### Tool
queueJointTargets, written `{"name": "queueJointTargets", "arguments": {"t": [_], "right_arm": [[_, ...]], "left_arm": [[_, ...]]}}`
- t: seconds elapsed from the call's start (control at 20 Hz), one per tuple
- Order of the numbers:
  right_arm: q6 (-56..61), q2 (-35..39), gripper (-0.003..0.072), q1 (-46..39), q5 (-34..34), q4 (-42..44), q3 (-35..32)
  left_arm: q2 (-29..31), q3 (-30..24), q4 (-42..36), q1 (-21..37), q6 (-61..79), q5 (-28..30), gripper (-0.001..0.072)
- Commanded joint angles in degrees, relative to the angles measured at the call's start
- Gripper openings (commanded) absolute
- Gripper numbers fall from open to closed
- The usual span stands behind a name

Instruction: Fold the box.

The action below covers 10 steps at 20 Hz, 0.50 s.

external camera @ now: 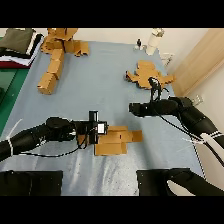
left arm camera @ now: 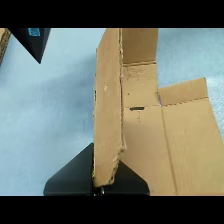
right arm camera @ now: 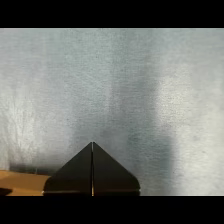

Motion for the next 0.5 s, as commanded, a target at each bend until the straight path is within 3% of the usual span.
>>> {"name": "queueJointTargets", "arguments": {"t": [0.0, 0.45], "right_arm": [[0.0, 0.0, 0.0001, 0.0, 0.5, -0.6, 0.0], [0.0, 0.0, 0.0001, 0.0, 0.9, -0.6, 0.0]], "left_arm": [[-0.6, -0.9, 0.0, 0.0, -1.1, -1.9, 0.0009], [-0.6, -4.7, -3.1, 0.0, -1.3, -5.9, 0.001]]}}
